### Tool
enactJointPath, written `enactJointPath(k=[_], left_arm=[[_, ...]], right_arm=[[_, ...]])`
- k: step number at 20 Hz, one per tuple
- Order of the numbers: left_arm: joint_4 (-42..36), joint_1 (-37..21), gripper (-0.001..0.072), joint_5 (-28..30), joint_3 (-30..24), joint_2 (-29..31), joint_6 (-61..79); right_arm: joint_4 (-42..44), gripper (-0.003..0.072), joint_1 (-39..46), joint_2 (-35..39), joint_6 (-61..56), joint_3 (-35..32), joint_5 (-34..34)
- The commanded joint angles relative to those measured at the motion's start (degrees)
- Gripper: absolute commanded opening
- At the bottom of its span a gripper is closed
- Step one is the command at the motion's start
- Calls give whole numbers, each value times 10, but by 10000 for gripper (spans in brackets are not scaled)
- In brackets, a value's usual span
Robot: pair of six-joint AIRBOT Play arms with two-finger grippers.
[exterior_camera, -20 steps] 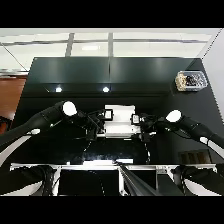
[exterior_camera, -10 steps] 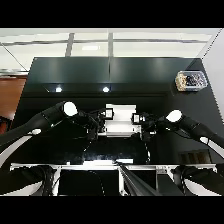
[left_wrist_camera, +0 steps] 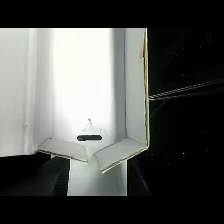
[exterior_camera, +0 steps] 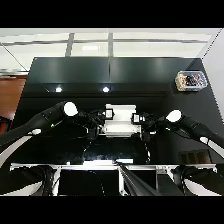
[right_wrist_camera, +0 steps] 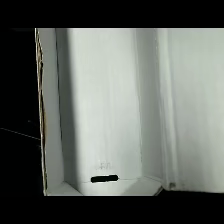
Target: Fold the box and place the chain.
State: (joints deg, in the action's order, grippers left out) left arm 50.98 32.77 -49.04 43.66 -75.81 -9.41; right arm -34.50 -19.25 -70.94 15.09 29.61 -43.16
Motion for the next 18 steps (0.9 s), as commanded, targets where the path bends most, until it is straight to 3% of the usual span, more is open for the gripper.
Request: enactJointPath(k=[1, 3, 8, 13, 14, 15, 16, 18], left_arm=[[-14, 1, 389, 0, 1, 0, 1], [-37, 1, 233, 12, 1, 0, 2], [-113, 1, 220, 21, 0, -5, 2], [-126, 1, 214, 21, 0, -33, 2], [-124, 1, 146, 21, 0, -34, 2], [-123, 1, 147, 21, 0, -35, 2], [-123, 1, 166, 21, 0, -35, 2], [-125, 1, 447, 21, 0, -35, 2]], right_arm=[[0, 227, 0, 0, 0, 0, -1], [0, 228, 0, 0, 0, 0, -1], [0, 227, 0, 0, 0, 0, -1], [0, 227, 0, 0, 0, 0, -1], [0, 228, 0, 0, 0, 0, -1], [0, 228, 0, 0, 0, 0, -1], [0, 227, 0, 0, 0, 0, -1], [0, 228, 0, 0, 0, 0, -1]])
